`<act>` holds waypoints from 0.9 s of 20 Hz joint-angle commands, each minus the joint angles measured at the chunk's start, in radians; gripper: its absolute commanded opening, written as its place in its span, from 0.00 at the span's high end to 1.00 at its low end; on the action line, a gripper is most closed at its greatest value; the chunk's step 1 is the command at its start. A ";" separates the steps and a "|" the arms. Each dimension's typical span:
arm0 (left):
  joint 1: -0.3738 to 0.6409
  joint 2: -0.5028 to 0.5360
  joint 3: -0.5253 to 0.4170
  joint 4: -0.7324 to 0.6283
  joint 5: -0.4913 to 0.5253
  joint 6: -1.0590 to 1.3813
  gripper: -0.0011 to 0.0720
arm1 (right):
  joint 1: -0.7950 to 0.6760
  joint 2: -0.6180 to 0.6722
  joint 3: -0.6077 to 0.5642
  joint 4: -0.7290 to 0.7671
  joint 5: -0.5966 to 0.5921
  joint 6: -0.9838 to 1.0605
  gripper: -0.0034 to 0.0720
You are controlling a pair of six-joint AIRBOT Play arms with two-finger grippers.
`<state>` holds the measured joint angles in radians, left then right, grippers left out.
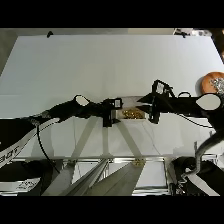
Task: Fold the box and place the chain.
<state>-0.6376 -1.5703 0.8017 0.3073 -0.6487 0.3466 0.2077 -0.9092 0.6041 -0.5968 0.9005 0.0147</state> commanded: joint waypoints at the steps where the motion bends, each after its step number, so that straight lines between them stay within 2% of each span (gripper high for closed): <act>1: 0.000 0.001 0.000 0.000 0.000 0.000 0.30 | 0.000 -0.029 0.001 -0.010 0.011 0.032 0.63; 3: 0.000 0.001 0.000 0.000 0.000 0.000 0.30 | -0.037 -0.021 0.001 -0.024 0.083 0.066 0.63; 4: 0.000 0.001 0.000 0.000 0.000 0.000 0.30 | -0.072 -0.010 0.001 -0.040 0.137 0.091 0.68; 6: 0.000 0.001 0.000 0.000 0.000 0.000 0.30 | -0.179 0.027 0.001 -0.033 0.219 0.106 0.94; 9: 0.000 0.001 0.000 0.000 0.000 0.000 0.30 | -0.364 0.048 0.001 0.097 0.264 0.132 0.94; 11: 0.000 0.001 0.000 0.000 0.000 0.000 0.30 | -0.407 0.018 0.001 0.156 0.170 0.135 0.94; 13: 0.000 0.001 0.000 0.000 0.000 0.000 0.30 | -0.409 -0.076 0.006 0.171 0.120 0.135 0.95; 18: 0.000 0.001 0.000 0.000 0.000 0.000 0.30 | -0.376 -0.372 0.109 0.239 0.119 0.149 0.94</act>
<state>-0.6376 -1.5703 0.8017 0.3073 -0.6487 0.3470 -0.1745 -1.1442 0.6605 -0.4103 1.0306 0.1547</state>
